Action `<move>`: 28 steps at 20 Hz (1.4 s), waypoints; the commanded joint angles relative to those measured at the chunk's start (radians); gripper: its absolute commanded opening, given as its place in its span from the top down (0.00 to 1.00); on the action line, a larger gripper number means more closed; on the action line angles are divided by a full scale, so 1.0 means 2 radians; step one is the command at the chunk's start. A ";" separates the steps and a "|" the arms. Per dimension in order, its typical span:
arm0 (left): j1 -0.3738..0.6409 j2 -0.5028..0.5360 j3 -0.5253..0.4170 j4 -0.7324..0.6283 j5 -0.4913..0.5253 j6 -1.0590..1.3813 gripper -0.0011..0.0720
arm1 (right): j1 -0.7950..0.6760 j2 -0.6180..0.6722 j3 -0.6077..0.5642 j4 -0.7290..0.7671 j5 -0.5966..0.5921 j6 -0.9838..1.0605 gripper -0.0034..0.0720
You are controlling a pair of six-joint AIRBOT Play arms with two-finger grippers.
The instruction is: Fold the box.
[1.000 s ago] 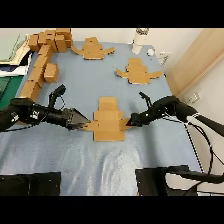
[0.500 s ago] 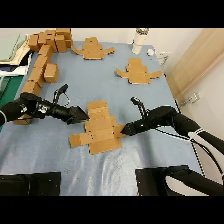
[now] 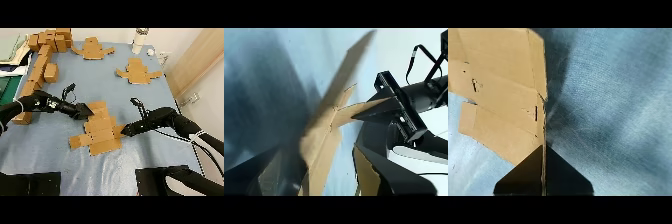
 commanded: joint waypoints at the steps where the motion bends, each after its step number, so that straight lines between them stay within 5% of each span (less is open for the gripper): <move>1: -0.014 -0.033 0.045 -0.002 -0.008 -0.002 0.10 | 0.001 0.000 0.000 0.000 0.000 -0.001 0.95; 2: -0.017 -0.035 0.050 -0.001 -0.010 -0.002 0.10 | 0.001 0.000 0.000 -0.001 0.000 0.000 0.95; 4: -0.020 -0.035 0.053 0.006 -0.027 0.004 0.34 | 0.001 0.000 0.000 0.000 0.003 0.000 0.95; 10: -0.020 -0.036 0.053 0.053 -0.075 0.008 0.35 | 0.001 0.000 0.000 -0.001 0.017 0.000 0.95; 12: -0.020 -0.036 0.053 0.053 -0.076 0.012 0.59 | 0.001 0.000 0.000 -0.001 0.021 0.000 0.95; 26: -0.039 -0.058 0.083 0.012 -0.052 0.033 0.59 | 0.001 0.000 0.000 -0.013 0.018 0.000 0.95; 28: -0.039 -0.058 0.083 0.027 -0.055 0.033 0.87 | 0.001 0.000 0.000 -0.013 0.019 0.000 0.95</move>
